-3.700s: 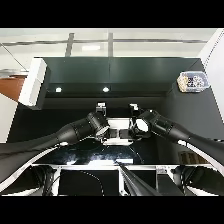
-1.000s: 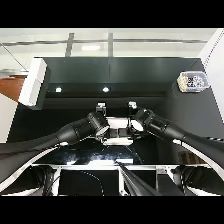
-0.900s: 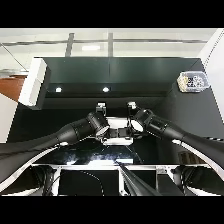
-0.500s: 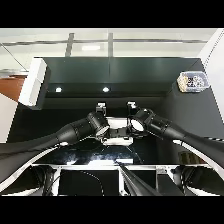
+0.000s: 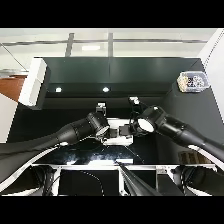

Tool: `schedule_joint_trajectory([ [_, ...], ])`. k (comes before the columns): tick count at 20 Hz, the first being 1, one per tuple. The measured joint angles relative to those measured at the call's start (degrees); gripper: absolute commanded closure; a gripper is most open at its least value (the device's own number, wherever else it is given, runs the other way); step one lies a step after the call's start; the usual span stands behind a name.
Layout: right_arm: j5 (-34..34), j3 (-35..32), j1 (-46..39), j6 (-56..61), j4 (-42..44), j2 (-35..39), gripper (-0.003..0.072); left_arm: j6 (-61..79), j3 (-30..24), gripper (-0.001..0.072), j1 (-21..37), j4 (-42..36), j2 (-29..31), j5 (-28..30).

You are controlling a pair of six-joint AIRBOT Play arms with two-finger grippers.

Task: Fold the box and place the chain.

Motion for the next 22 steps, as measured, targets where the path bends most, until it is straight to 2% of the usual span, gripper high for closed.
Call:
schedule_joint_trajectory([
  [5,3.8,0.0,0.0,-2.4,-4.3,10.0,0.0301,0.0,0.0,0.068,0.0,0.0,0.0,0.0],
  [9,11.9,0.0,-1.6,-4.5,-19.9,18.5,0.0302,0.0,0.0,0.068,0.0,0.0,0.0,0.0],
  [12,13.9,0.0,-8.1,-8.5,-31.3,21.4,0.0309,0.0,0.0,0.068,0.0,0.0,0.0,0.0],
  [15,7.4,0.0,-20.6,-10.2,-37.1,22.2,0.0293,0.0,0.0,0.068,0.0,0.0,0.0,0.0],
  [16,3.5,0.0,-25.9,-10.3,-38.1,21.9,0.004,0.0,0.0,0.068,0.0,0.0,0.0,0.0],
  [17,-0.8,0.0,-31.4,-10.3,-38.2,21.3,-0.0024,0.0,0.0,0.068,0.0,0.0,0.0,0.0],
  [20,-12.2,0.5,-45.7,-10.6,-35.3,17.1,-0.0024,0.0,0.0,0.068,0.0,0.0,0.0,0.0],
  [22,-17.4,3.0,-53.2,-11.7,-29.5,11.7,-0.0023,0.0,0.0,0.068,0.0,0.0,0.0,0.0],
])
